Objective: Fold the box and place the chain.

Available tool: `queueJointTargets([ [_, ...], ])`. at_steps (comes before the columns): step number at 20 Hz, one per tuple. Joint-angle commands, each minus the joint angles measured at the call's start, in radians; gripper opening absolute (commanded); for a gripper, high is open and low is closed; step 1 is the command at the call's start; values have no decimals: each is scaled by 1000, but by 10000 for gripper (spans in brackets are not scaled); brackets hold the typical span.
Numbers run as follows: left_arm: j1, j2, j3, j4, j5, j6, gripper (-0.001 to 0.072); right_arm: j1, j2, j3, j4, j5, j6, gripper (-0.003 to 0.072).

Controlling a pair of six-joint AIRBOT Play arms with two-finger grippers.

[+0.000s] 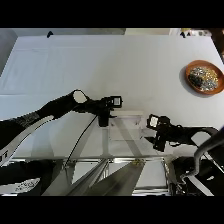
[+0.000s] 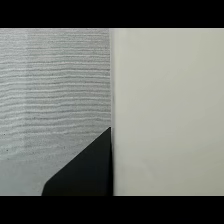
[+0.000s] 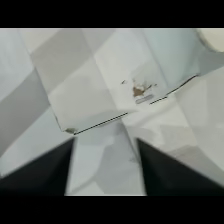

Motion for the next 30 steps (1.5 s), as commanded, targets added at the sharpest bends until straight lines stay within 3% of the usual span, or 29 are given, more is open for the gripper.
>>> queueJointTargets([
  [1,-1,-1,-1,0,0,0,11,4,-133,0,35,-13,-158,626],
  [4,-1,-1,-1,0,0,0,11,53,-170,-3,101,-51,-284,696],
  [7,-1,-1,-1,0,0,0,11,173,-170,-37,84,-197,-285,701],
  [10,-1,-1,-1,0,0,0,11,237,-170,-101,61,-408,-207,701],
  [15,-1,-1,-1,0,0,0,11,237,-166,-108,-61,-510,-93,700],
  [23,-1,-1,-1,0,0,0,11,237,-98,-76,-87,-515,-93,694],
  [30,-1,-1,-1,0,0,0,11,160,-60,-58,-54,-417,-93,673],
])
